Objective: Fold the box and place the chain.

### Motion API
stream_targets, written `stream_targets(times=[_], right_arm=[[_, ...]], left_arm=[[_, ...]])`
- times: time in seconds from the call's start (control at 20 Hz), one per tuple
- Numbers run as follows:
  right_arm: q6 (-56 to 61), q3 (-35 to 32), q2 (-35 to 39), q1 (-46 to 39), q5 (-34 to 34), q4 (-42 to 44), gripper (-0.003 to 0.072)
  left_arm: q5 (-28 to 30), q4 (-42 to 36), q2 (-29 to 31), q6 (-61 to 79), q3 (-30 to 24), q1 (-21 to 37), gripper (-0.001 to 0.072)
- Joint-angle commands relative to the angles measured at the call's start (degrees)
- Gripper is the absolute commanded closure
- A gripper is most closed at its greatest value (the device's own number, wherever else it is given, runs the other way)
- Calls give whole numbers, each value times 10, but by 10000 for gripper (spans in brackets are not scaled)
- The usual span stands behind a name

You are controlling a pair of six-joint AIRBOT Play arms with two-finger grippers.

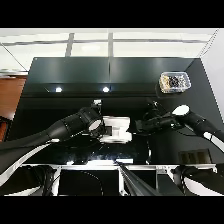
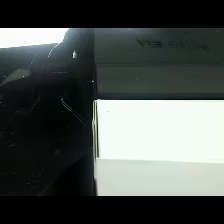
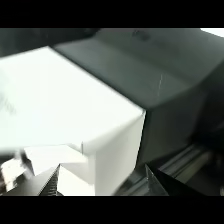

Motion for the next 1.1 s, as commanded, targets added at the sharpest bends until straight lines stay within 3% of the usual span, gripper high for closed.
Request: stream_targets(times=[0.0,0.15,0.25,0.35,0.5,0.6,0.7,0.85,1.0,1.05], right_arm=[[139,36,0,75,-89,-92,93],[359,94,0,162,-110,-293,124],[513,136,0,219,-86,-432,125],[608,165,0,261,-67,-509,125],[666,178,-1,291,-47,-529,126],[675,178,-4,299,-31,-530,197],[696,178,-11,301,-16,-530,198],[712,178,-24,315,-15,-530,316],[721,179,-43,332,-15,-532,318],[723,179,-49,334,-19,-532,377]], left_arm=[[0,0,0,0,0,0,684],[0,0,0,0,0,0,684],[0,0,0,0,0,0,684],[0,0,0,0,0,0,684],[0,0,0,0,0,0,684],[0,0,0,0,0,0,684],[-1,0,0,0,0,0,684],[-2,0,0,0,0,0,684],[-1,0,0,0,0,0,684],[-1,0,0,0,0,0,684]])
